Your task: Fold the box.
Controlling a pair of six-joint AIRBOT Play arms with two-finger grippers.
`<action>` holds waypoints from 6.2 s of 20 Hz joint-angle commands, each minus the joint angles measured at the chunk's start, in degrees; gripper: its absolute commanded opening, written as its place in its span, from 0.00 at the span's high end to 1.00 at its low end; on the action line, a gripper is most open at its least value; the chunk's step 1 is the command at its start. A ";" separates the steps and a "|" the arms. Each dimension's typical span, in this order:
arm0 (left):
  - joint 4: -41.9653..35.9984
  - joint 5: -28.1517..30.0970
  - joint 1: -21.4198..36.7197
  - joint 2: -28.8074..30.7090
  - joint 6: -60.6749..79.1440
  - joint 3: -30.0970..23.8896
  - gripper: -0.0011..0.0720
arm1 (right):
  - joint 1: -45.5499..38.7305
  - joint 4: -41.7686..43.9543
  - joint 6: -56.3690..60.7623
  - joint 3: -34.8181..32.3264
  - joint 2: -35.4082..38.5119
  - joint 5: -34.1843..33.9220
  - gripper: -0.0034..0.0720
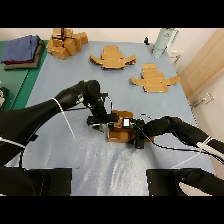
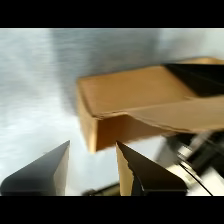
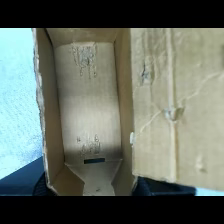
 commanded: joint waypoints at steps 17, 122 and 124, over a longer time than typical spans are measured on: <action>2.69 1.05 10.36 0.46 56.59 -1.88 0.97 | 0.00 0.02 0.00 0.02 -0.02 0.00 0.21; -36.74 36.96 1.40 10.62 131.23 -35.15 0.30 | -6.10 -4.35 10.36 0.48 11.39 -16.33 0.04; -36.74 36.96 1.40 10.62 131.23 -35.15 0.30 | -6.10 -1.86 17.14 0.50 14.10 -18.36 0.06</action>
